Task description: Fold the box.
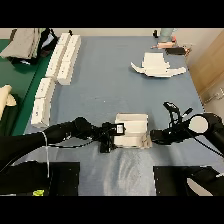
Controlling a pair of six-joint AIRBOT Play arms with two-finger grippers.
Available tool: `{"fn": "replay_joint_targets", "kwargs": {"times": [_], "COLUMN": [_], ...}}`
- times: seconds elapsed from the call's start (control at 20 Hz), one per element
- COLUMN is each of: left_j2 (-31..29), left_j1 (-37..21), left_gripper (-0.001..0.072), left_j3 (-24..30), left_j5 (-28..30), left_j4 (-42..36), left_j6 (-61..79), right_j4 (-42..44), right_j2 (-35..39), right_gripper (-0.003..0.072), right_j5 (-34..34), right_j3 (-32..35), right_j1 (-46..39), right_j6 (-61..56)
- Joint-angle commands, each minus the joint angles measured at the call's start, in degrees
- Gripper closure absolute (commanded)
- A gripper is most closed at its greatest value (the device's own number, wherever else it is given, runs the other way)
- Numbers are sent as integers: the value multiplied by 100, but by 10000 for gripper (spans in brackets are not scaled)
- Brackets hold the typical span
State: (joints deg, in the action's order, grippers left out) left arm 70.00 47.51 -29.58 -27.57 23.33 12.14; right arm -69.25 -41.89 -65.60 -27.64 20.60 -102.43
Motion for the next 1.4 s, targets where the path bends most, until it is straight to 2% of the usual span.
{"fn": "replay_joint_targets", "kwargs": {"times": [0.0,0.2,0.25,0.3,0.7,0.9,1.05,1.15,1.35], "left_j2": [2,2,0,2,2,0,2,2,2], "left_j1": [2,2,2,2,2,2,2,2,2], "left_gripper": [248,249,249,249,249,249,249,248,249], "left_j3": [-4,-4,-4,-4,-4,-4,-4,-4,-4], "left_j5": [0,0,0,0,0,0,0,0,0], "left_j4": [2,2,2,2,2,2,2,4,2], "left_j6": [0,0,0,0,0,0,0,0,0], "right_j4": [457,481,485,485,505,748,656,195,-1425], "right_j2": [24,90,90,90,46,-284,-544,-713,-887], "right_gripper": [573,562,430,382,383,384,387,388,389], "right_j5": [118,107,118,116,125,243,501,507,498], "right_j3": [-46,-61,-61,-61,-59,-61,-87,-186,-520], "right_j1": [-2,-2,-2,-2,0,186,431,734,1679], "right_j6": [352,354,358,385,396,905,588,-17,-1989]}}
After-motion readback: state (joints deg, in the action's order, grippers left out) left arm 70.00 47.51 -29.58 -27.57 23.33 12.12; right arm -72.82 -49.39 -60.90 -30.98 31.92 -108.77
